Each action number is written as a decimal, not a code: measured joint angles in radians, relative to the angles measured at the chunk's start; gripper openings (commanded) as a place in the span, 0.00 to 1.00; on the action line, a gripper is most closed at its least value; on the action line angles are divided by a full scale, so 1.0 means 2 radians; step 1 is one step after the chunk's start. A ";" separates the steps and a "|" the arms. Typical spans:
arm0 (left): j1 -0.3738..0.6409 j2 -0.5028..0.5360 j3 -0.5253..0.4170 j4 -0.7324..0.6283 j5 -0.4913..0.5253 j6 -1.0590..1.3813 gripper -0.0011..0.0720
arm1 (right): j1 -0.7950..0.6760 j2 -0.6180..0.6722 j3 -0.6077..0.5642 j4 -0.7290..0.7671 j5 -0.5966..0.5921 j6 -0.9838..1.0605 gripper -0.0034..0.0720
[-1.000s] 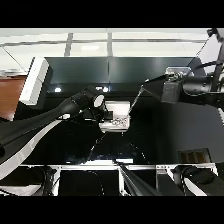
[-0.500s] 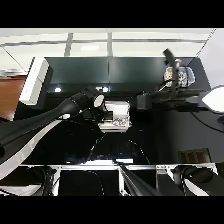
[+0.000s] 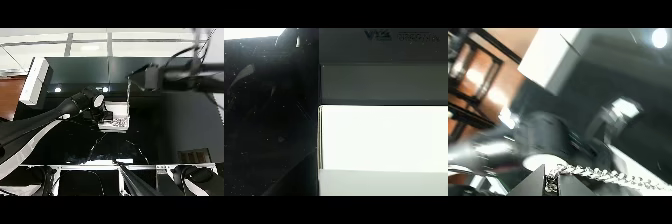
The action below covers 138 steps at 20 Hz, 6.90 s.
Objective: Fold the box and place the chain.
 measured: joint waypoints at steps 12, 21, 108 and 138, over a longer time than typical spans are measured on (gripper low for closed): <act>0.000 0.000 0.000 0.000 0.000 0.000 0.06 | 0.031 -0.018 -0.013 -0.039 0.015 0.026 0.07; 0.000 0.000 0.000 0.000 0.000 0.000 0.06 | 0.064 -0.067 -0.206 -0.009 -0.140 0.053 0.56; 0.000 0.000 0.000 0.000 0.000 0.000 0.06 | 0.039 -0.051 -0.154 0.008 -0.087 0.010 0.07; 0.036 0.133 -0.034 0.044 -0.038 0.071 0.80 | -0.076 -0.063 -0.173 -0.092 -0.070 -0.018 0.43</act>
